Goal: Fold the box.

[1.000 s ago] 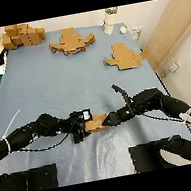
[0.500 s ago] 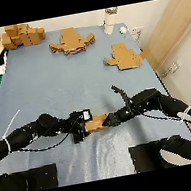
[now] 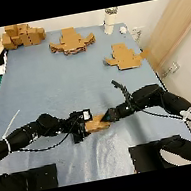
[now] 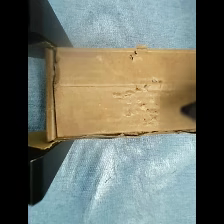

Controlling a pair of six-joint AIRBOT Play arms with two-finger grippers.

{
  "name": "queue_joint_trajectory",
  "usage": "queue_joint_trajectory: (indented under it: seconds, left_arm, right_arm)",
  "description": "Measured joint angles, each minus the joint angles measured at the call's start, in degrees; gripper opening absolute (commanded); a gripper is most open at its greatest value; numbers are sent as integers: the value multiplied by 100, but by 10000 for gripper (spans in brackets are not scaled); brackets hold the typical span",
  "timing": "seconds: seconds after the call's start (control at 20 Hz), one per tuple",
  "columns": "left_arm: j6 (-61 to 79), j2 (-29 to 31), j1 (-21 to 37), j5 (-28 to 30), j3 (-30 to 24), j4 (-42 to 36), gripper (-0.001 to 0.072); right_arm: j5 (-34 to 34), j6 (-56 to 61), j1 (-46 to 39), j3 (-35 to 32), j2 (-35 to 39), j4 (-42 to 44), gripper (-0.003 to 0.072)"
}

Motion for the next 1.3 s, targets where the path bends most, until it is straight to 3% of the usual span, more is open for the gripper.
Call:
queue_joint_trajectory:
  seconds: [0.15, 0.25, 0.4, 0.55, 0.85, 1.3]
  left_arm:
    - [0, 0, 0, 0, 0, 0, 423]
    - [0, 0, 0, -2, 0, 0, 422]
    - [0, 0, 0, 0, 0, 0, 422]
    - [0, 0, 0, 0, 0, 0, 422]
    - [0, 0, 0, 15, 0, -9, 422]
    - [-4, 0, 0, 55, 0, -24, 421]
  right_arm:
    - [448, 719, 0, 511, 118, -774, 1]
    - [763, 1370, 0, 975, 24, -1744, 1]
    - [1067, 2052, 0, 1753, -511, -3217, 1]
    - [1215, 2264, 2, 2396, -1239, -4061, 2]
    - [1248, 2365, 7, 2868, -2105, -4454, 3]
    - [1130, 2389, 7, 2944, -2280, -4531, 2]
